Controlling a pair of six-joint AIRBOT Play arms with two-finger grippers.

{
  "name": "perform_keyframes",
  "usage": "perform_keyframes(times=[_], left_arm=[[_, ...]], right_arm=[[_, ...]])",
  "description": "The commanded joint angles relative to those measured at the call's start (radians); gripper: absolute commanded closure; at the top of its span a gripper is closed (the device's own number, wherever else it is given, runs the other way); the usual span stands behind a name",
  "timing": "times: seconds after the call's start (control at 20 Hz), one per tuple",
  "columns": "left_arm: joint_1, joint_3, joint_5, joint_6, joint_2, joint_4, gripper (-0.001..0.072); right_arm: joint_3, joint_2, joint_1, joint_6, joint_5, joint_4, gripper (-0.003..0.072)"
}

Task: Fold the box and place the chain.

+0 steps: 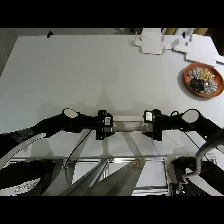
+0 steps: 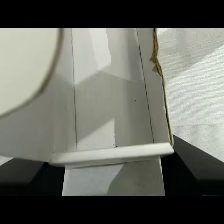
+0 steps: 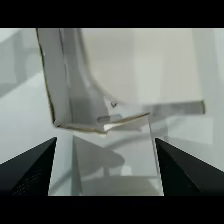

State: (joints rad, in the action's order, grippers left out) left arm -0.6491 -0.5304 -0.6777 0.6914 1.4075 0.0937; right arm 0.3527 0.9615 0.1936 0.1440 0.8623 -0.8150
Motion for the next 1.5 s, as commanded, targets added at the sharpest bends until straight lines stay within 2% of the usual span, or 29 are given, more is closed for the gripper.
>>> perform_keyframes(times=[0.0,0.15,0.3,0.35,0.4,0.45,0.55,0.65,0.85,0.95,1.15,1.35,1.45], left_arm=[[-0.001,0.0,0.0,0.0,0.0,0.0,0.0698],[-0.001,0.0,0.0,0.0,0.0,0.0,0.0698],[-0.001,0.0,0.0,0.0,0.0,0.0,0.0698],[-0.001,0.0,0.0,0.0,0.0,0.0,0.0698],[-0.001,0.0,0.0,0.0,0.0,0.0,0.0698],[-0.001,0.0,0.0,0.0,0.0,0.0,0.0698],[-0.001,0.0,0.0,0.0,0.0,0.0,0.0698],[-0.001,0.0,0.0,0.0,0.0,0.0,0.0698],[-0.001,0.0,0.0,0.0,0.0,0.0,0.0698],[-0.001,0.0,0.0,0.0,0.0,0.0,0.0698],[-0.001,0.0,0.0,0.0,0.0,0.0,0.0698],[-0.001,0.0,0.0,0.0,0.0,0.0,0.0698],[-0.001,0.0,0.0,0.0,0.0,0.0,0.0698]], right_arm=[[0.0,-0.117,0.0,-0.169,0.064,-0.171,-0.0012],[0.0,-0.232,0.0,-0.243,0.117,-0.181,-0.001],[0.0,-0.333,0.0,-0.242,0.188,-0.029,0.0007],[0.0,-0.347,0.0,-0.241,0.194,0.043,0.0055],[0.0,-0.349,0.0,-0.241,0.194,0.116,0.0156],[0.0,-0.344,0.001,-0.241,0.196,0.205,0.0304],[0.0,-0.322,0.028,-0.208,0.18,0.352,0.0489],[0.0,-0.271,0.076,-0.162,0.09,0.428,0.0656],[0.0,-0.098,0.141,-0.161,-0.294,0.611,0.0666],[0.0,0.0,0.142,-0.161,-0.393,0.626,0.0666],[0.0,0.15,0.142,-0.164,-0.41,0.61,0.0666],[0.019,0.125,0.142,-0.187,-0.361,0.602,0.0666],[0.062,0.069,0.142,-0.262,-0.329,0.524,0.0666]])
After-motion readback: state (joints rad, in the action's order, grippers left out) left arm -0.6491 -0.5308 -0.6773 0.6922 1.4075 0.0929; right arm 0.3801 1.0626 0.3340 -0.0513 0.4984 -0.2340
